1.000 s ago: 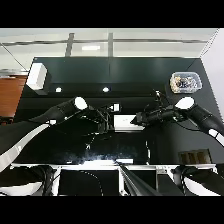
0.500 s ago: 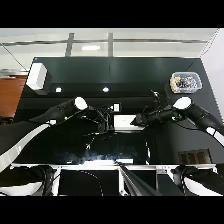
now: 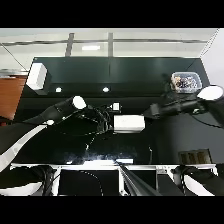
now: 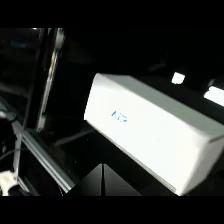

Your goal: Fold the box and place the chain.

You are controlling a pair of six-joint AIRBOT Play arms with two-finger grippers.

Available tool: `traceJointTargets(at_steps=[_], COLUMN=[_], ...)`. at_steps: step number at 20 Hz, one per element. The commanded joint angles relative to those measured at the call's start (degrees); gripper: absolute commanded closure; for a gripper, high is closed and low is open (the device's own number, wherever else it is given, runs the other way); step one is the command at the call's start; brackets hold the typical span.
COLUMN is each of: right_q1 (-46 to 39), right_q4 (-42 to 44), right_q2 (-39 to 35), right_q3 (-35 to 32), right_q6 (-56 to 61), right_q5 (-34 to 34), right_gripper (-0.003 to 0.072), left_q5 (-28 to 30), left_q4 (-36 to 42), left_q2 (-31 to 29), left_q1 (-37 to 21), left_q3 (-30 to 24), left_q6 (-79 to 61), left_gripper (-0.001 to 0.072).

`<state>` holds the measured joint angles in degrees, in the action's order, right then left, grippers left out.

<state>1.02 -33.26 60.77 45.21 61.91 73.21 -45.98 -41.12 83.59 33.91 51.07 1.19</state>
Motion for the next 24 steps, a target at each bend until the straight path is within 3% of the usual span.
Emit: traceJointTargets(at_steps=[1, 3, 6, 10, 15, 20, 24], right_q1=[-10.3, -15.7, -19.8, -19.8, -19.8, -19.8, -19.8], right_q4=[-0.1, -0.6, -0.9, -1.1, -1.2, -1.3, -1.3], right_q2=[-4.6, -6.5, -7.3, -7.3, -7.3, -7.3, -7.3], right_q3=[0.5, 0.5, 0.5, 0.5, 0.5, 0.5, 0.5], right_q6=[-0.2, -0.9, -2.5, -3.3, -3.5, -3.5, -3.5], right_q5=[4.7, 5.2, 4.5, 2.6, 2.2, 2.1, 2.2], right_gripper=[0.0674, 0.0674, 0.0674, 0.0674, 0.0674, 0.0674, 0.0674], left_q5=[-3.6, -6.3, -3.8, -2.2, -4.5, -10.8, -10.6], left_q4=[-2.9, -4.0, 0.1, 0.2, -1.0, -5.0, -5.2], left_q2=[-4.1, -7.4, -7.9, -1.2, 8.5, 10.2, 10.3], left_q1=[-0.5, -0.8, 1.0, 5.7, 8.1, 8.0, 8.1], left_q3=[0.5, 0.9, 2.9, 11.1, 21.0, 21.5, 21.5], left_q6=[3.4, 6.9, 8.5, 13.6, 19.3, 23.3, 23.3], left_gripper=[-0.0002, -0.0002, -0.0001, -0.0001, 0.0000, -0.0001, -0.0001])
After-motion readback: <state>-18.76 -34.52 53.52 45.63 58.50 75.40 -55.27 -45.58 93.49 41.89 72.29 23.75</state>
